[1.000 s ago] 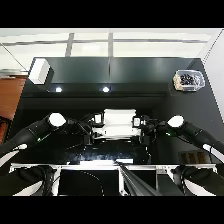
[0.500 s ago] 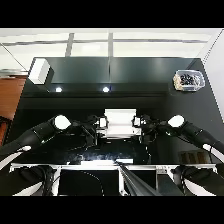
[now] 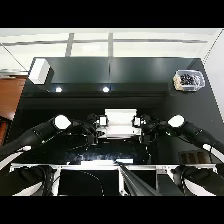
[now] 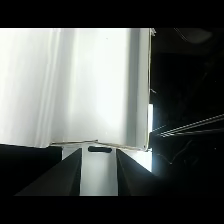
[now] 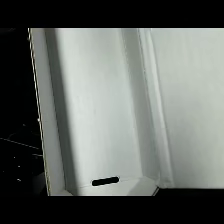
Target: Fold the box and place the chain.
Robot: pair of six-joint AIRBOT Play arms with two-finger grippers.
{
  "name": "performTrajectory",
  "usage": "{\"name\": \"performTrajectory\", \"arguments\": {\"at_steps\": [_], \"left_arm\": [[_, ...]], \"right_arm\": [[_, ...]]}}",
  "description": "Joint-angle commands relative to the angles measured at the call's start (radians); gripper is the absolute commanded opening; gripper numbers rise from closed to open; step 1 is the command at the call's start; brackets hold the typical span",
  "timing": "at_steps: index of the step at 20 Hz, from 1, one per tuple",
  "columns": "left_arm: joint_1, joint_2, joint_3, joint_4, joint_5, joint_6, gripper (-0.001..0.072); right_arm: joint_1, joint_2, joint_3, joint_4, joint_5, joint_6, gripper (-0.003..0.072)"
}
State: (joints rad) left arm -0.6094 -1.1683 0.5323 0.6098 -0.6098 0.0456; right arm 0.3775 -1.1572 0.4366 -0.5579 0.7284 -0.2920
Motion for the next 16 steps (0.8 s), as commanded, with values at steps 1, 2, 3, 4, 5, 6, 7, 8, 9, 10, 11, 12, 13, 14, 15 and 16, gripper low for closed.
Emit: {"name": "performTrajectory", "arguments": {"at_steps": [1,2,3,4,5,6,7,8,9,10,11,12,13,14,15,16], "left_arm": [[-0.001,-0.001,0.001,-0.058,-0.016,0.000,0.0279],[-0.001,-0.001,0.001,-0.087,-0.018,0.000,0.0278],[-0.001,-0.002,0.001,-0.110,-0.014,0.000,0.0278],[-0.001,-0.004,0.001,-0.128,-0.014,0.000,0.0278],[-0.002,-0.010,0.001,-0.129,-0.014,0.001,0.0278],[-0.005,-0.020,0.001,-0.129,-0.013,0.001,0.0278],[-0.010,-0.032,0.001,-0.130,-0.006,0.000,0.0278],[-0.016,-0.045,0.001,-0.148,0.003,0.000,0.0278],[-0.016,-0.056,0.001,-0.175,0.005,0.001,0.0278],[-0.016,-0.063,0.001,-0.189,0.005,0.001,0.0278],[-0.017,-0.066,0.001,-0.188,0.004,0.001,0.0278],[-0.017,-0.066,0.001,-0.188,0.004,0.001,0.0278],[-0.017,-0.066,0.001,-0.188,0.004,0.001,0.0278],[-0.017,-0.066,0.001,-0.184,0.004,0.001,0.0278],[-0.021,-0.066,0.001,-0.179,0.005,0.005,0.0278],[-0.022,-0.066,0.001,-0.177,0.006,0.008,0.0278]], "right_arm": [[0.001,-0.001,-0.001,0.000,0.000,0.000,0.0366],[0.001,-0.001,-0.001,0.000,0.000,0.000,0.0366],[0.001,-0.001,-0.001,0.000,0.000,0.000,0.0366],[0.001,-0.001,-0.001,0.000,0.000,0.000,0.0367],[0.001,-0.001,-0.001,0.000,0.000,0.000,0.0366],[0.001,-0.001,-0.001,0.000,0.000,0.000,0.0366],[0.001,-0.001,-0.001,0.000,0.000,0.000,0.0367],[0.001,-0.001,-0.001,0.001,0.000,0.000,0.0366],[0.001,-0.001,-0.001,0.000,0.000,0.000,0.0366],[0.001,-0.001,-0.001,0.000,0.000,0.000,0.0367],[0.001,-0.001,-0.001,0.000,0.000,0.000,0.0366],[0.001,-0.001,-0.001,0.001,0.000,0.000,0.0367],[0.001,-0.001,-0.001,0.001,0.000,0.000,0.0367],[0.001,-0.001,-0.001,0.001,0.000,0.000,0.0366],[0.001,-0.001,-0.001,0.001,0.000,0.000,0.0367],[0.001,-0.001,-0.001,0.000,0.000,0.000,0.0366]]}}
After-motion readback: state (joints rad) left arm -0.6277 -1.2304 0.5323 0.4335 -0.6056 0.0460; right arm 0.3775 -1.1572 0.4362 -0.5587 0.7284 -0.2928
